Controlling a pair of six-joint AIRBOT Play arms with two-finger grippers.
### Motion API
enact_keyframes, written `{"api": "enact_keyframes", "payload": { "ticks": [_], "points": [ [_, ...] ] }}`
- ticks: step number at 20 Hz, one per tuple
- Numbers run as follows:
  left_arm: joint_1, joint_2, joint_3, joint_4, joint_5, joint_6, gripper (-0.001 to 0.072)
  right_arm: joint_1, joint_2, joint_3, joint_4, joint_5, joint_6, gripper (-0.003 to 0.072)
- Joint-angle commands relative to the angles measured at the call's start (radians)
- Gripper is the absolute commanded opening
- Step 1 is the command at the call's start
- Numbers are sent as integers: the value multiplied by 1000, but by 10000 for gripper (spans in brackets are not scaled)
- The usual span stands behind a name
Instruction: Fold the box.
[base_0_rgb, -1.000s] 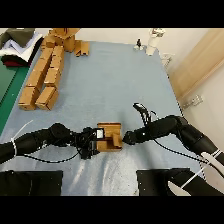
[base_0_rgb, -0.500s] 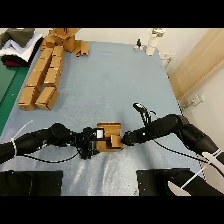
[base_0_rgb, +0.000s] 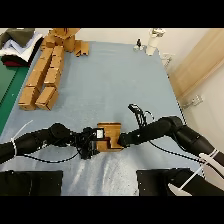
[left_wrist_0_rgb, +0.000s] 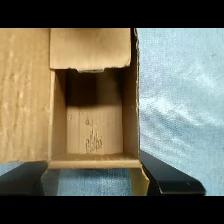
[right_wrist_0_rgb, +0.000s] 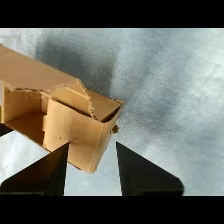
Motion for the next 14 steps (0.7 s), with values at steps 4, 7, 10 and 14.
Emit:
{"api": "enact_keyframes", "payload": {
  "ticks": [4,7,10,14],
  "points": [
    [0,0,1,0,0,0,518,194,-125,98,-290,5,357,474],
    [0,0,1,0,0,0,519,272,-212,192,-416,-92,459,473],
    [0,0,1,0,0,0,518,336,-302,283,-489,-172,568,471],
    [0,0,1,0,0,0,518,397,-414,375,-558,-264,700,400]
  ]
}}
